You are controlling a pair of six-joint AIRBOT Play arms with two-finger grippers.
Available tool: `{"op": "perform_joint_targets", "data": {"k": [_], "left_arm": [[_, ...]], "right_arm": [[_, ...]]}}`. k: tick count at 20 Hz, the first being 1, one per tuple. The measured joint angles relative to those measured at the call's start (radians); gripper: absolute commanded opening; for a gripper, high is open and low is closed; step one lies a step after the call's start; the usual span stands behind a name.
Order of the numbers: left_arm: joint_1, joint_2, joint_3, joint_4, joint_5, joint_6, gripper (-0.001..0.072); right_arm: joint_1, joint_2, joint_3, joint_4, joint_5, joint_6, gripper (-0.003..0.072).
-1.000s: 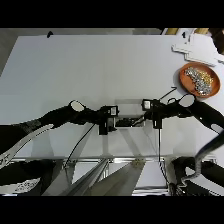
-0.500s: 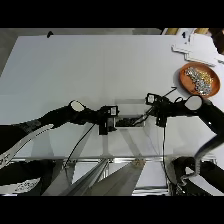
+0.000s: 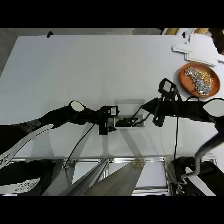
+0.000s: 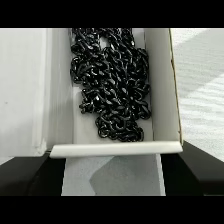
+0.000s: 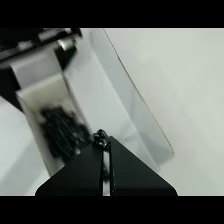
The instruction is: Fold the box and place the chain.
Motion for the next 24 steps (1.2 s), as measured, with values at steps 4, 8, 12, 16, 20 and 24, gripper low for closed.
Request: {"op": "perform_joint_targets", "data": {"k": [4, 8, 12, 16, 20, 24], "left_arm": [[0.0, 0.0, 0.0, 0.0, 0.0, 0.0, 0.0141], [0.0, 0.0, 0.0, 0.0, 0.0, 0.0, 0.0141], [0.0, 0.0, 0.0, 0.0, 0.0, 0.0, 0.0141], [0.0, 0.0, 0.0, 0.0, 0.0, 0.0, 0.0141], [0.0, 0.0, 0.0, 0.0, 0.0, 0.0, 0.0141], [0.0, 0.0, 0.0, 0.0, 0.0, 0.0, 0.0141]], "right_arm": [[0.074, 0.014, 0.0, 0.089, 0.009, -0.028, 0.0021], [0.147, 0.006, 0.0, 0.047, -0.058, -0.044, 0.0021], [0.173, -0.05, 0.0, -0.046, -0.087, -0.031, 0.0046], [0.179, -0.108, 0.0, -0.08, -0.088, -0.023, 0.0322], [0.127, -0.081, 0.0, -0.097, -0.076, -0.021, 0.0197], [-0.021, -0.029, 0.0, -0.178, -0.01, -0.031, 0.0158]]}}
